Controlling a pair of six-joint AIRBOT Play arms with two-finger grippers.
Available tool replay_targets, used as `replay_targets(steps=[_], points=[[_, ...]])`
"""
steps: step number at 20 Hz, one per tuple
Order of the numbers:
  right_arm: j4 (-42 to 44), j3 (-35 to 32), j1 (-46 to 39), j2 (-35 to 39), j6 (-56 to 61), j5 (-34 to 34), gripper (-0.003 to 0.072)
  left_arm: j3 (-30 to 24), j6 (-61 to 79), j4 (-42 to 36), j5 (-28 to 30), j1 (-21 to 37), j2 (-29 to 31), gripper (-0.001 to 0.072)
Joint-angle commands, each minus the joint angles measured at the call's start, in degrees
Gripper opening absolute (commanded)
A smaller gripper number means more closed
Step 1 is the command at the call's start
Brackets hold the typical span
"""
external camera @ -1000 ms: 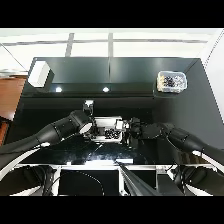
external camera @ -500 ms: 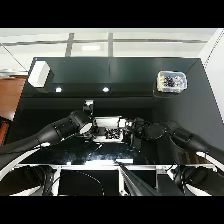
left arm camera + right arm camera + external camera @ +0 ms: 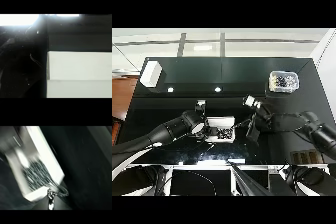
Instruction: Fold the box and place the chain.
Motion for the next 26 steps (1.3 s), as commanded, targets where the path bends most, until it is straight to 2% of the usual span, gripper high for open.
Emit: replay_targets(steps=[1, 5, 8, 12, 13, 14, 15, 17, 20, 23, 24, 25, 26], points=[[11.61, 7.89, -0.46, 1.46, 2.27, -7.93, 0.0027, 0.07, 0.0, 0.0, 0.0, 0.02, -0.04, 0.0031], [13.35, 15.67, -0.44, 1.46, 5.51, -11.06, 0.0027, 0.07, 0.0, 0.0, 0.02, 0.02, -0.04, 0.0031], [12.79, 15.02, 0.17, 0.2, 7.13, -10.95, 0.0027, 0.07, 0.0, -0.02, 0.02, 0.02, -0.04, 0.0031], [10.54, 10.82, 2.78, -5.07, 7.41, -10.34, 0.0029, 0.07, 0.0, -0.02, 0.02, 0.02, -0.04, 0.0031], [10.01, 10.08, 2.75, -6.45, 8.31, -10.29, 0.0078, 0.07, 0.0, -0.02, 0.0, 0.02, -0.04, 0.0031], [9.51, 9.9, 2.73, -7.34, 9.09, -10.67, 0.0399, 0.07, 0.0, -0.02, -0.09, 0.02, -0.04, 0.0031], [7.93, 10.01, 2.58, -7.5, 10.16, -10.82, 0.0606, 0.07, 0.0, -0.02, -0.07, 0.02, -0.02, 0.0031], [3.37, 11.96, -0.24, -7.13, 13.18, -14.6, 0.0611, 0.09, -0.02, 0.04, -0.09, 0.04, -0.02, 0.003], [-2.8, 12.76, -9.62, -5.73, 18.34, -20.65, 0.0611, 0.48, -2.6, 0.83, -0.79, 0.04, 0.0, 0.003], [-3.72, 12.41, -17.29, -5.68, 18.97, -25.59, 0.0611, 1.31, -2.62, 1.07, 0.66, 0.04, -0.02, 0.0031], [-3.72, 12.39, -18.47, -5.68, 18.97, -26.56, 0.0611, 1.7, -2.6, 1.07, 0.72, 0.04, -0.02, 0.0108], [-3.76, 12.39, -19.21, -5.68, 18.97, -27.19, 0.0611, 2.49, -2.58, 1.07, -0.76, 0.02, 0.02, 0.0392], [-3.76, 12.39, -19.41, -5.68, 18.97, -27.15, 0.0611, 3.43, -2.27, 1.2, -3.28, 0.0, 0.04, 0.0624]])
